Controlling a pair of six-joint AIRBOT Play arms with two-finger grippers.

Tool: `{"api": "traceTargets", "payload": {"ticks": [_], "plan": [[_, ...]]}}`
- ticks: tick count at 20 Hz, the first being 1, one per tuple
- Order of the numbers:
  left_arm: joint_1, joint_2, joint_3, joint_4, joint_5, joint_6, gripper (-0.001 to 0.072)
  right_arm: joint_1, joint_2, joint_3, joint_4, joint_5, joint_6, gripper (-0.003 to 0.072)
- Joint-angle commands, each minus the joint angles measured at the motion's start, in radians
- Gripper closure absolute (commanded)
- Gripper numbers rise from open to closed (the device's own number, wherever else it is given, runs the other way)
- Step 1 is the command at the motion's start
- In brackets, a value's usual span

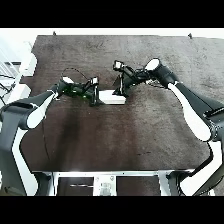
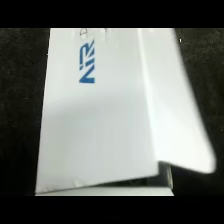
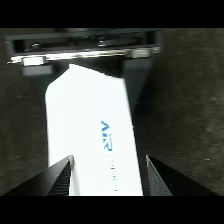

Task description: Fold the box and place the chain.

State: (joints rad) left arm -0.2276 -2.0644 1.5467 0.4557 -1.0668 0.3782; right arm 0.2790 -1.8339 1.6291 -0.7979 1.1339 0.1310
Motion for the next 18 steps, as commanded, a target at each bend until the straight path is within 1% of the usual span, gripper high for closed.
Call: {"api": "traceTargets", "payload": {"ticks": [1,7,9,13,18], "plan": [[0.0,0.0,0.0,0.0,0.0,-0.004,0.0213,-0.001,0.001,0.0,-0.005,0.064,-0.005,0.0181],[0.0,0.0,0.0,-0.001,0.0,-0.004,0.0213,0.0,0.0,-0.006,-0.023,0.074,-0.004,0.0181],[0.0,0.0,0.0,-0.001,0.0,-0.004,0.0213,0.0,-0.001,-0.011,-0.023,0.043,-0.004,0.0181],[0.0,0.0,0.0,0.0,0.0,-0.004,0.0213,0.0,-0.001,-0.024,-0.045,-0.064,-0.004,0.018],[0.0,0.0,0.0,-0.001,0.0,-0.004,0.0213,0.0,0.0,-0.023,-0.044,-0.071,-0.005,0.0181]]}}
